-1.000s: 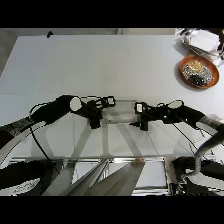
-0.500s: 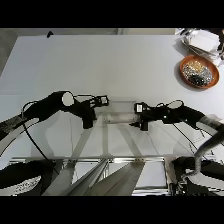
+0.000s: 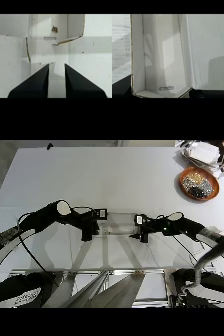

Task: Fold the box and place the chain.

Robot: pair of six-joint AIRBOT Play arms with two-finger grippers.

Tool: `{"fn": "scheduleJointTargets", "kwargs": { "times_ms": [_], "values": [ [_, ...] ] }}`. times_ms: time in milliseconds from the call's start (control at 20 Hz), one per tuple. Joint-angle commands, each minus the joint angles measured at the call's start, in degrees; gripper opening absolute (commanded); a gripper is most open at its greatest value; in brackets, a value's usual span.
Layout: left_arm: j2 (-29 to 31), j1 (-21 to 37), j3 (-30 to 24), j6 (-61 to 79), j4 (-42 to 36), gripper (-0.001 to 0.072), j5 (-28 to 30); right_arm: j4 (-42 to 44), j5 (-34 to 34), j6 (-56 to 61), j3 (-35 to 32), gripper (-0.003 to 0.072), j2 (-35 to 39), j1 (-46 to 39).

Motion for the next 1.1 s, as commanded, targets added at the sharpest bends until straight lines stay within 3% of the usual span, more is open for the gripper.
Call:
{"fn": "scheduleJointTargets", "kwargs": {
  "times_ms": [0, 50, 200, 300, 500, 900, 1050],
  "values": [
    [-0.1, 0.1, 0.0, 4.4, -0.3, 0.0235, 0.1, 0.0, 0.1, 0.0, 0.0, 0.0303, 0.0, 0.0],
    [-0.1, 0.1, 0.0, 4.5, 0.4, 0.0293, 0.5, 0.0, 0.1, 0.0, 0.0, 0.0303, 0.0, 0.0],
    [-0.1, 0.1, 0.0, 4.5, 2.1, 0.0299, 2.0, 0.0, 0.1, 0.0, 0.0, 0.0303, 0.0, 0.0],
    [-0.1, 0.1, 0.0, 4.5, 2.9, 0.0351, 3.3, 0.0, 0.1, 0.0, 0.0, 0.0303, 0.0, 0.0],
    [-0.1, 0.0, 0.0, 10.0, 0.9, 0.0351, 5.1, 0.0, 0.1, 0.0, 0.0, 0.0303, 0.0, 0.0],
    [-1.3, -2.4, 0.0, 15.1, -1.5, 0.0328, 3.2, 0.0, 0.1, 0.0, 0.0, 0.0303, 0.0, 0.0],
    [-2.2, -4.2, 0.0, 15.3, -1.8, 0.0269, 3.5, 0.0, 0.1, 0.0, 0.0, 0.0303, 0.0, 0.0]
  ]
}}
